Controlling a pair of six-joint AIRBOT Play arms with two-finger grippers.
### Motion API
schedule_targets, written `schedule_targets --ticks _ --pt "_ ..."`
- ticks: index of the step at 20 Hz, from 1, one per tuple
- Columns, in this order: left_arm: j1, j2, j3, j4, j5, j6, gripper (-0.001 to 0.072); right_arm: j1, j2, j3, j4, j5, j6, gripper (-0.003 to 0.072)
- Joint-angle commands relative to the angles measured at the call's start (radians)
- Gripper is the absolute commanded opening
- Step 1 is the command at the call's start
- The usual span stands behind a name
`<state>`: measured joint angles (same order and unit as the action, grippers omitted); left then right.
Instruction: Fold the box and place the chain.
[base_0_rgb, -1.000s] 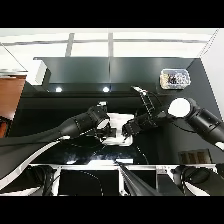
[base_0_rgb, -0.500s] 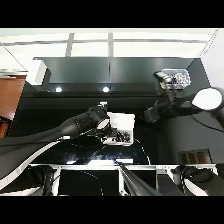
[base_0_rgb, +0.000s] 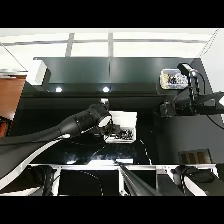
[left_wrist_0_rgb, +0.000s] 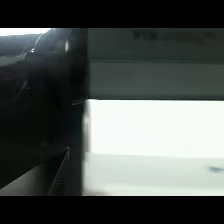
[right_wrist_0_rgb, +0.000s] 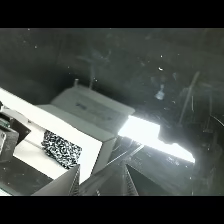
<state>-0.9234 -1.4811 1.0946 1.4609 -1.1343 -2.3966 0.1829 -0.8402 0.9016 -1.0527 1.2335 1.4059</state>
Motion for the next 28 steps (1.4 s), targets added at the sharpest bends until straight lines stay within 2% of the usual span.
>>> schedule_targets --ticks 1,3,5,8,10,11,12,14,16,18,19,21,24,28 --pt "0.005 0.007 0.091 0.003 -0.131 0.216 0.0433 -0.006 0.004 0.001 0.004 0.005 0.001 0.0343" --pt "0.005 0.045 0.155 0.106 -0.242 0.303 0.0423 -0.006 0.005 0.001 0.005 0.006 0.010 0.0344" --pt "0.035 0.124 0.179 0.178 -0.274 0.361 0.0422 -0.006 0.005 0.001 0.009 0.008 0.019 0.0344" --pt "0.156 0.253 0.132 0.180 -0.291 0.476 0.0423 -0.006 0.005 0.001 0.008 0.009 0.023 0.0344" --pt "0.269 0.332 0.045 0.153 -0.282 0.520 0.0423 -0.006 0.004 0.001 0.008 0.009 0.023 0.0343" --pt "0.326 0.370 -0.017 0.106 -0.253 0.533 0.0423 -0.006 0.004 0.001 0.009 0.009 0.026 0.0344" --pt "0.384 0.411 -0.098 0.006 -0.180 0.588 0.0423 -0.006 0.004 0.001 0.008 0.008 0.034 0.0343" --pt "0.484 0.462 -0.279 -0.341 -0.010 0.879 0.0424 -0.006 0.004 0.001 0.009 -0.002 0.062 0.0343" --pt "0.576 0.442 -0.410 -0.651 -0.005 1.324 0.0424 -0.006 0.005 0.001 0.009 -0.003 0.087 0.0343" --pt "0.637 0.395 -0.479 -0.766 0.004 1.576 0.0441 -0.006 0.005 0.001 0.007 0.000 0.097 0.0343" --pt "0.644 0.367 -0.492 -0.773 0.012 1.683 0.0702 -0.006 0.004 0.001 0.007 0.002 0.098 0.0343" --pt "0.639 0.313 -0.494 -0.753 0.004 1.905 0.0715 -0.006 0.004 0.001 0.007 0.019 0.109 0.0343" --pt "0.605 0.255 -0.493 -0.717 0.010 2.386 0.0714 -0.006 0.004 0.001 0.005 0.034 0.109 0.0343" --pt "0.546 0.224 -0.473 -0.716 0.108 2.573 0.0713 -0.006 0.004 0.001 0.005 0.056 0.110 0.0343"
